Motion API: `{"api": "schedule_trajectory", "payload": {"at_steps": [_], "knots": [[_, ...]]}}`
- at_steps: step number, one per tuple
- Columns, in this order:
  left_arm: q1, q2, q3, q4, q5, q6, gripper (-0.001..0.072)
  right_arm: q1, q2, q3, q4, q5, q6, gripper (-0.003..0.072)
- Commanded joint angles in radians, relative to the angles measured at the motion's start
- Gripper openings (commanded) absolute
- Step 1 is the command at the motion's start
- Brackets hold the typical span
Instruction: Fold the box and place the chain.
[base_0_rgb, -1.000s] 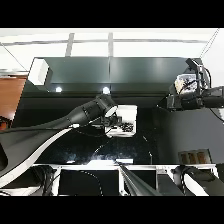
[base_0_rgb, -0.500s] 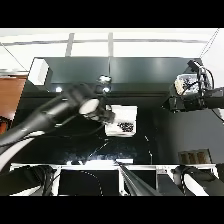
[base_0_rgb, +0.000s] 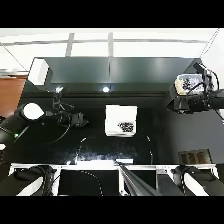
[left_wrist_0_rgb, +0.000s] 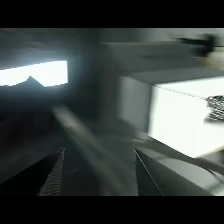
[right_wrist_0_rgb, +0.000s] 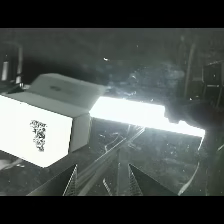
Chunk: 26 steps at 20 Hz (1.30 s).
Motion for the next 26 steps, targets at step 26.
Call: {"api": "schedule_trajectory", "payload": {"at_steps": [26], "knots": [[-0.194,-0.395,0.142,-0.295,0.034,1.632,0.0714,-0.003,0.001,-0.001,-0.002,0.038,0.048,0.0382]]}}
